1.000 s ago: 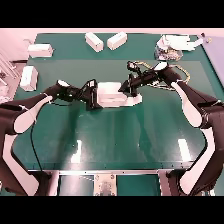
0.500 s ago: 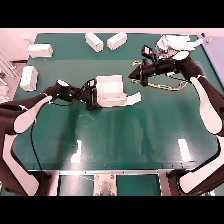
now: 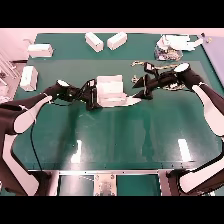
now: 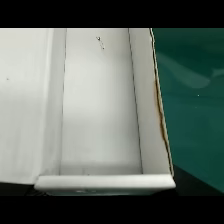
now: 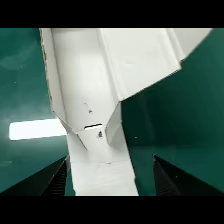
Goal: Fold the box and place the chain.
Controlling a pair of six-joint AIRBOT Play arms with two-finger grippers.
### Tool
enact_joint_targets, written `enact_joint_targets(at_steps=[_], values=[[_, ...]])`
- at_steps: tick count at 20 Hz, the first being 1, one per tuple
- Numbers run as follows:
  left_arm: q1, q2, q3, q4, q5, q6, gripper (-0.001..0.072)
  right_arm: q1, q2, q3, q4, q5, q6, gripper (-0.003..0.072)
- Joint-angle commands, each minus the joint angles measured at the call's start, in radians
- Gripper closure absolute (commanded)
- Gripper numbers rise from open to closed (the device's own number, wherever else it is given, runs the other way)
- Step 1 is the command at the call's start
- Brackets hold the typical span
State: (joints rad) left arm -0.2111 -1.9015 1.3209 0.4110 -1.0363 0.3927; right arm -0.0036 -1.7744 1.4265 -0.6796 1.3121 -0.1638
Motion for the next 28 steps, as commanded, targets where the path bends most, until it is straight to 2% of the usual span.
enact_joint_targets(at_steps=[1, 9, 11, 14, 15, 17, 24, 26, 28], values=[[0.000, 0.000, 0.000, 0.000, 0.000, 0.000, 0.0331, 0.009, 0.002, -0.066, 0.011, -0.023, -0.045, 0.0084], [0.000, 0.000, 0.000, 0.000, 0.000, 0.000, 0.0331, 0.078, -0.035, -0.084, 0.095, -0.132, -0.130, 0.0088], [0.000, 0.000, 0.000, 0.000, 0.000, 0.000, 0.0331, 0.084, -0.041, -0.084, 0.095, -0.132, -0.130, 0.0241], [0.000, 0.000, 0.000, 0.000, 0.000, 0.000, 0.0331, 0.087, -0.042, -0.084, 0.107, -0.135, -0.156, 0.0404], [0.000, 0.000, 0.000, 0.000, 0.000, 0.000, 0.0331, 0.089, -0.042, -0.084, 0.130, -0.135, -0.164, 0.0419], [0.000, 0.000, 0.000, 0.000, 0.000, 0.000, 0.0331, 0.095, -0.042, -0.084, 0.180, -0.135, -0.165, 0.0423], [0.000, 0.000, 0.000, 0.000, 0.000, 0.000, 0.0331, 0.142, -0.079, -0.084, 0.182, -0.139, -0.190, 0.0409], [0.000, 0.000, 0.000, 0.000, -0.001, 0.000, 0.0331, 0.141, -0.090, -0.084, 0.182, -0.143, -0.190, 0.0367], [0.000, 0.000, 0.000, 0.000, -0.001, 0.000, 0.0331, 0.141, -0.094, -0.084, 0.182, -0.143, -0.190, 0.0250]])
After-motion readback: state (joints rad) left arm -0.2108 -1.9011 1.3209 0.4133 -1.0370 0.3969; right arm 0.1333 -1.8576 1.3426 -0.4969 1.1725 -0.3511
